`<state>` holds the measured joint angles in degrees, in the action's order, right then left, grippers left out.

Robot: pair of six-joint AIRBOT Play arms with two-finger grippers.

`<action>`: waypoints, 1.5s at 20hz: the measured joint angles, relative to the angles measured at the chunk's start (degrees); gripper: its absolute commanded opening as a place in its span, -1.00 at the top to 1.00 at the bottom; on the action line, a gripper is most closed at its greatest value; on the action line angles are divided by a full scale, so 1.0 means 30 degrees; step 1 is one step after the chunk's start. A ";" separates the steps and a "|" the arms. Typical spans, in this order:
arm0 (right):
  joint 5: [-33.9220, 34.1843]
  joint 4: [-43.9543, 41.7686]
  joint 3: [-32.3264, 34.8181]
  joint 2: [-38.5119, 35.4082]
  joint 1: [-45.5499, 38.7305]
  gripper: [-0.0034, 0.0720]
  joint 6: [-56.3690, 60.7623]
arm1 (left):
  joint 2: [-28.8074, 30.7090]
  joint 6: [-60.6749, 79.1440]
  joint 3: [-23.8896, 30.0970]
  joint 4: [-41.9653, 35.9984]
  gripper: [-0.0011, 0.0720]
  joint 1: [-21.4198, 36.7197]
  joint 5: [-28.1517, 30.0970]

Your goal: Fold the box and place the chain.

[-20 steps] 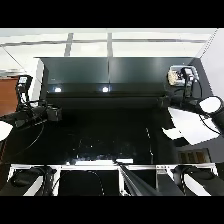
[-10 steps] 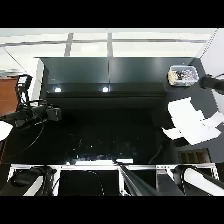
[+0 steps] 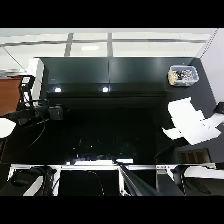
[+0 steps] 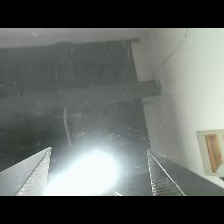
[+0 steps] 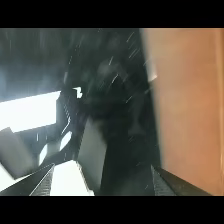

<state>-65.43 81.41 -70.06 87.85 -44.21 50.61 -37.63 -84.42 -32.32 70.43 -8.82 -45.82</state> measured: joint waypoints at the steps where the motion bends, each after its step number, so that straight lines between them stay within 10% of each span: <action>1: -0.0313 0.0131 -0.0095 0.0233 0.0000 0.38 -0.0474 | -0.0102 -0.0007 0.0000 -0.0073 -0.96 0.0000 0.0022; 2: -0.0641 0.0335 -0.0204 0.0423 0.0000 0.78 -0.0903 | -0.0211 -0.0007 0.0000 -0.0131 -0.96 0.0007 0.0073; 14: -0.2397 -0.6346 0.1639 -0.5217 0.1275 0.88 -0.1217 | -0.0831 -0.0007 0.0000 -0.0488 -0.96 0.0000 0.0146; 24: 0.6754 -1.8520 1.5446 -1.4149 1.0870 0.88 0.1792 | -0.3235 0.0554 -0.0153 -0.1923 -0.96 -0.1982 0.0823; 30: 1.1125 -2.1070 1.8578 -1.5089 1.6976 0.88 0.1960 | -0.8444 0.4896 -0.2849 -0.8393 -0.96 -0.0954 -0.0488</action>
<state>-32.05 18.20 -14.33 42.59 6.72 56.49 -62.96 -69.73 -40.86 45.25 -11.68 -47.29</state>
